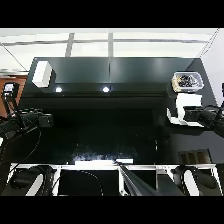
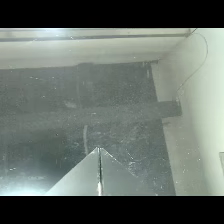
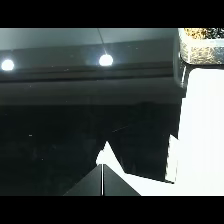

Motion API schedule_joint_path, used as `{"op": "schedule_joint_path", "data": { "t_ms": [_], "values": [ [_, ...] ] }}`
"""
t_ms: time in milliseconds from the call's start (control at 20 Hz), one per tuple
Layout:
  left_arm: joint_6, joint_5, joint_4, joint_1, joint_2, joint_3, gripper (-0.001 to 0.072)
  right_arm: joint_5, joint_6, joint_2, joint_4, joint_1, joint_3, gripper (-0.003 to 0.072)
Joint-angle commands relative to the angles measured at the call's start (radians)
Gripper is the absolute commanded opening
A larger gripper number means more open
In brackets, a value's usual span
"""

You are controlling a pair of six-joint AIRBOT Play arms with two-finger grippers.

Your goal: Fold the box and place the chain.

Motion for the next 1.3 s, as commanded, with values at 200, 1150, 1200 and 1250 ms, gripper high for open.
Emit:
{"op": "schedule_joint_path", "data": {
  "t_ms": [200,1150,1200,1250],
  "values": [
    [0.000,0.000,0.000,-0.001,0.001,-0.001,0.0032,0.000,0.000,0.001,0.000,-0.001,-0.001,0.0018],
    [-0.006,0.292,-0.142,-0.002,-0.149,-0.001,0.0715,-0.261,0.612,-0.454,-0.468,-0.455,0.290,0.0720],
    [-0.006,0.292,-0.142,-0.002,-0.151,-0.001,0.0714,-0.153,0.612,-0.555,-0.460,-0.518,0.397,0.0720],
    [-0.006,0.292,-0.142,-0.002,-0.151,-0.001,0.0714,-0.010,0.607,-0.666,-0.459,-0.571,0.527,0.0720]
  ]
}}
